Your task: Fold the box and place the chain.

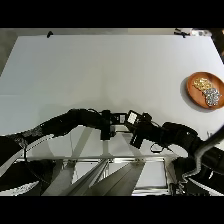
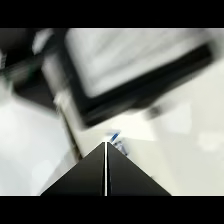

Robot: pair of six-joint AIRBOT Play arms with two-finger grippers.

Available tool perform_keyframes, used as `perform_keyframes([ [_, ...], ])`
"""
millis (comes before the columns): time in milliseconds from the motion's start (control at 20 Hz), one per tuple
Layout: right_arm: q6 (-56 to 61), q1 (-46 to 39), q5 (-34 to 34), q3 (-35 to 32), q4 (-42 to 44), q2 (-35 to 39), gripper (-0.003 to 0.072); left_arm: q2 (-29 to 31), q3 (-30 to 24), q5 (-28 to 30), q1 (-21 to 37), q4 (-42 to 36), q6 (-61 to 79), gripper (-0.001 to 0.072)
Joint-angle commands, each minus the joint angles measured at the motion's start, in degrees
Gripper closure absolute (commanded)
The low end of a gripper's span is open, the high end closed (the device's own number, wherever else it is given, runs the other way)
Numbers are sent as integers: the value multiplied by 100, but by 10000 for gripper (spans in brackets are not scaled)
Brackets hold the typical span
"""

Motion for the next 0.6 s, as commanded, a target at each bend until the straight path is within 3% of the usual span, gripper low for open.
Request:
perform_keyframes([
  [0, -2, -393, 374, 7, -177, 435, 682, 2, 0, 28, -2, -2, 20, 433],
  [250, -4, -732, 2004, -11, -568, 640, 683, 2, 0, 28, -4, -2, 20, 433],
  [550, 0, -732, 2061, -151, -584, 619, 683, 2, 0, 26, -2, -2, 17, 433],
])
